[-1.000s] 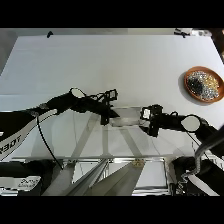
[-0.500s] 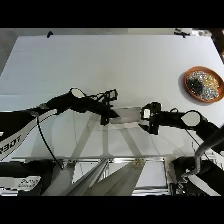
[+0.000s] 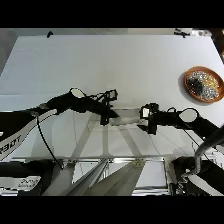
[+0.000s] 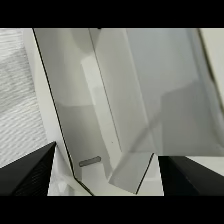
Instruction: Fold the box and place the chain.
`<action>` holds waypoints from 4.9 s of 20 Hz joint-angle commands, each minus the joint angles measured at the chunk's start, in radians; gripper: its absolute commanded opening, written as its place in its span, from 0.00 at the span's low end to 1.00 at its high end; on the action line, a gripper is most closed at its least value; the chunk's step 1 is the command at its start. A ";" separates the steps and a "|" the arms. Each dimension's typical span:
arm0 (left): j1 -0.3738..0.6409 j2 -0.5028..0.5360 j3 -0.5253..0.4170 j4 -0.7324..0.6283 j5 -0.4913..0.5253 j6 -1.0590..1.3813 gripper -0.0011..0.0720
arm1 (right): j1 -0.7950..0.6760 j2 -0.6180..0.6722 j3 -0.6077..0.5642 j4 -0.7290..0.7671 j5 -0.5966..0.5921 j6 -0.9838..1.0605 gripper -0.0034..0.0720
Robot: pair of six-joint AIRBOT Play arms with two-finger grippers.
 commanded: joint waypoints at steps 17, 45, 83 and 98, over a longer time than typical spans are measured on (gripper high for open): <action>-0.001 0.000 0.000 -0.001 0.002 0.000 0.03 | -0.003 -0.127 0.001 0.143 0.053 -0.170 0.91; -0.001 0.000 0.000 -0.001 0.002 0.000 0.03 | -0.095 -0.195 0.002 0.201 0.132 -0.192 0.91; -0.001 0.000 0.000 -0.001 0.002 0.000 0.03 | -0.117 -0.232 0.031 0.094 0.186 -0.191 0.71; -0.001 0.000 0.000 -0.001 0.002 0.000 0.03 | -0.067 -0.251 0.031 0.048 0.136 -0.190 0.59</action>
